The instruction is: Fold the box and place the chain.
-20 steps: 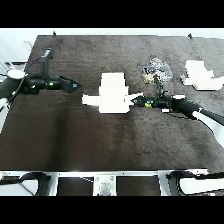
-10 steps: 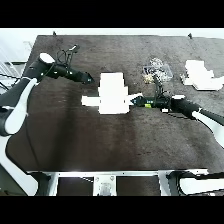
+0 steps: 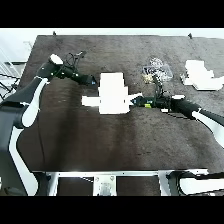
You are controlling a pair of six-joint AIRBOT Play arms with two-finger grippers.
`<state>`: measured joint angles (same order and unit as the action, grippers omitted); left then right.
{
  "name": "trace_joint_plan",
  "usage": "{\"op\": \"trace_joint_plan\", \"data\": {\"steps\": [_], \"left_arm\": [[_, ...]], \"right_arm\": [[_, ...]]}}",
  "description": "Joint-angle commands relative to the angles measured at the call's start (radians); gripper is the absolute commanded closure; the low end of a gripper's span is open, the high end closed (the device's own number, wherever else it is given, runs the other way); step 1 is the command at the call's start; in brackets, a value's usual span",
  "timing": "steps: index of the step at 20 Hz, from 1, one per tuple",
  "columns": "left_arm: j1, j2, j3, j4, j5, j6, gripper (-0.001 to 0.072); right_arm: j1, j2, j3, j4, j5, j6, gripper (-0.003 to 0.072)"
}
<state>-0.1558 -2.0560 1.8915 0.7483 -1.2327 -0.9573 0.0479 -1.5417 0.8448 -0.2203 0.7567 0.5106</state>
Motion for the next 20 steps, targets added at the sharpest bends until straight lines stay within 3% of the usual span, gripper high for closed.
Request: {"op": "trace_joint_plan", "data": {"steps": [1, 8, 9, 11, 12, 17, 19, 20], "left_arm": [[-0.032, -0.024, 0.013, 0.0, 0.029, 0.007, 0.0056], [-0.086, -0.108, 0.088, -0.038, 0.033, 0.006, 0.0058], [-0.09, -0.119, 0.099, -0.051, 0.027, 0.008, 0.0116], [-0.091, -0.13, 0.111, -0.053, 0.014, 0.014, 0.0135], [-0.087, -0.13, 0.111, -0.053, 0.0, 0.016, 0.0178], [-0.045, -0.131, 0.111, -0.084, -0.062, 0.032, 0.018], [-0.039, -0.132, 0.111, -0.12, -0.069, 0.055, 0.0288], [-0.04, -0.132, 0.111, -0.127, -0.08, 0.072, 0.0288]], "right_arm": [[0.001, 0.0, 0.0, 0.0, -0.002, 0.001, 0.0676], [0.001, 0.0, 0.0, 0.0, -0.002, 0.0, 0.0676], [0.001, 0.0, 0.0, 0.0, -0.002, 0.0, 0.0676], [0.0, 0.0, 0.0, -0.001, -0.002, 0.0, 0.0676], [0.0, 0.0, 0.0, -0.001, -0.002, 0.0, 0.0676], [0.0, 0.0, 0.0, 0.0, -0.002, -0.022, 0.0676], [0.0, 0.0, -0.001, 0.0, -0.002, -0.022, 0.0676], [0.001, 0.0, -0.001, 0.0, -0.002, -0.022, 0.0676]]}}
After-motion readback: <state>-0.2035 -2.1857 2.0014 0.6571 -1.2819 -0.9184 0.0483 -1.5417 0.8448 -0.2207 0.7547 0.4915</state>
